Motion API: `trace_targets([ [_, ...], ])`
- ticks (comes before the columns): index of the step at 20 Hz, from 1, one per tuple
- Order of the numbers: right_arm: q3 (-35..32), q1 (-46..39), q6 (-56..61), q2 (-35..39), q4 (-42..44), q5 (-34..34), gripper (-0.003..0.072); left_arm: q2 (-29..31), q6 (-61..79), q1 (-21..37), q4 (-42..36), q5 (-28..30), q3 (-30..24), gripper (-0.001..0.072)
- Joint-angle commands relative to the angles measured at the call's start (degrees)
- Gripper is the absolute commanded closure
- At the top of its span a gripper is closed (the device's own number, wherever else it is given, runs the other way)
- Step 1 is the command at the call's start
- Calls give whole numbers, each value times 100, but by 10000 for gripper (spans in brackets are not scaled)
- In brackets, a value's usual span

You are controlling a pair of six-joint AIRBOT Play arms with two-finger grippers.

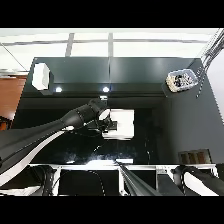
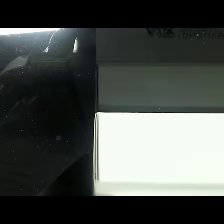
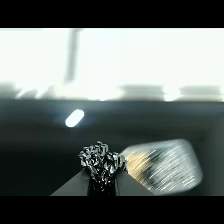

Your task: Fold the box and place the chain.

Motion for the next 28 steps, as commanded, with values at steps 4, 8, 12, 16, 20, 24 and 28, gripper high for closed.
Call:
trace_targets([
  [4,-1213,719,-938,675,1679,1845,681,0,0,0,2,-2,2,680],
  [8,-2555,1325,-931,887,2109,1827,684,0,0,0,2,0,2,680],
  [12,-3265,1469,-984,887,2909,1495,684,0,0,0,2,-2,2,680],
  [16,-3401,1788,-994,887,3259,1517,685,0,0,0,2,-2,2,680],
  [20,-3401,2017,-994,887,3593,1309,684,0,0,0,2,-2,2,680],
  [24,-3401,2015,-1062,887,4463,846,684,0,0,0,2,-2,2,680],
  [28,-3401,2017,-1189,887,4913,667,684,0,0,0,2,-7,2,680],
])
